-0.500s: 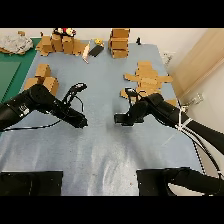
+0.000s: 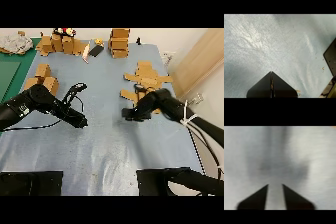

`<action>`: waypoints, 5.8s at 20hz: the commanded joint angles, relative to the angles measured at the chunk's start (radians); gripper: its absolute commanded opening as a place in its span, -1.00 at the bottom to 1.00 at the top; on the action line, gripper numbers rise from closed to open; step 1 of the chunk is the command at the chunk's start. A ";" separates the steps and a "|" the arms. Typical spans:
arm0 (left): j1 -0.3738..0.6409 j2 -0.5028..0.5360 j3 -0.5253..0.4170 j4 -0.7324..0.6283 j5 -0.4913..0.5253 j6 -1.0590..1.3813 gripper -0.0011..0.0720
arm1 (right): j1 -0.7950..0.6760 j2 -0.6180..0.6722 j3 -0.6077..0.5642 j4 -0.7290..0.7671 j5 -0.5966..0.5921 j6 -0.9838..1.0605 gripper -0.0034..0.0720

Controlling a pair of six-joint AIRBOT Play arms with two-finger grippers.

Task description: Fold the box.

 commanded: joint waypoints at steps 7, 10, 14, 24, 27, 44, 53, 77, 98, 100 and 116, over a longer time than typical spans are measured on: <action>0.000 -0.001 0.000 0.000 0.000 0.000 -0.94 | -0.768 -0.104 0.180 0.100 0.059 -0.407 0.36; 0.000 -0.001 0.000 0.000 0.000 0.000 -0.94 | -0.892 -0.225 0.272 0.235 0.060 -0.570 0.36; 0.000 -0.001 0.000 0.000 0.000 0.000 -0.94 | -0.914 -0.333 0.354 0.247 0.055 -0.647 0.36; 0.000 -0.001 0.000 0.000 0.000 0.000 -0.94 | -0.850 -0.502 0.410 0.514 -0.089 -0.904 0.24; 0.000 -0.001 0.000 0.000 0.000 0.000 -0.94 | -0.818 -0.504 0.428 0.513 -0.114 -0.905 -0.02; 0.000 -0.001 0.000 -0.021 0.106 0.000 -0.94 | -0.650 -0.006 -0.134 0.609 -0.183 -0.718 -0.90; 0.026 -0.012 0.000 -0.037 0.114 0.001 -0.75 | -0.228 0.433 -0.546 0.629 0.135 -0.533 -0.90; 0.205 -0.323 -0.005 -0.280 -0.095 0.228 0.52 | 0.314 0.499 -0.642 0.492 0.531 -0.500 -0.90; 0.251 -0.414 -0.005 -0.426 -0.191 0.492 -0.20 | 0.314 0.470 -0.642 0.492 0.505 -0.489 -0.90; 0.251 -0.430 -0.005 -0.426 -0.213 0.499 -0.20 | 0.314 0.470 -0.642 0.492 0.507 -0.490 -0.90; 0.251 -0.460 -0.004 -0.492 -0.237 0.604 -0.94 | 0.314 0.470 -0.642 0.492 0.505 -0.490 -0.90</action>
